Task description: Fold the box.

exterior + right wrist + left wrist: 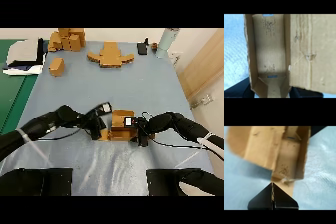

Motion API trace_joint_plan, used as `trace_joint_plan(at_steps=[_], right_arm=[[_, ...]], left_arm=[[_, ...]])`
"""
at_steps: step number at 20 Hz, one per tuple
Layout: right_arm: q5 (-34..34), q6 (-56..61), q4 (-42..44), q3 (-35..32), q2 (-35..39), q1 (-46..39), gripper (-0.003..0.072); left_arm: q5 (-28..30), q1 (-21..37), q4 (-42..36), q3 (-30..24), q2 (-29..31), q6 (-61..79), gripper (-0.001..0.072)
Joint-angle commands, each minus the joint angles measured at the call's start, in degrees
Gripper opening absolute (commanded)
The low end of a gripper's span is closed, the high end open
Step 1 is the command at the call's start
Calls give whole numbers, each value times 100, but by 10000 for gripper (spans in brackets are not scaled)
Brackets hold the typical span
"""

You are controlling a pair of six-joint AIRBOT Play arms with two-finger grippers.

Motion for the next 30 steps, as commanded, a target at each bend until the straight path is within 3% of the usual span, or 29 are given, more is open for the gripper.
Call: trace_joint_plan(at_steps=[1, 3, 6, 9, 15, 23, 30], right_arm=[[2, 7, -4, 4, 0, 2, 505], [2, 7, -2, 4, 0, 2, 505], [4, 7, -2, 4, 0, 2, 505], [2, 7, -4, 4, 0, 2, 505], [4, 7, -2, 4, 0, 2, 505], [2, 7, -2, 4, 0, 2, 505], [4, 7, -4, 4, 0, 2, 505]], left_arm=[[-643, 640, 1602, 2, 774, -3853, 16], [-1303, 1233, 1950, -20, 804, -5825, 16], [-1615, 1657, 1646, -243, 551, -6502, 15], [-1532, 1311, 1172, -271, 144, -6336, 15], [-621, 297, 699, -269, -577, -6498, 15], [-682, -269, 313, -76, -590, -6306, 14], [-675, -387, 437, 535, -546, -6295, 18]])
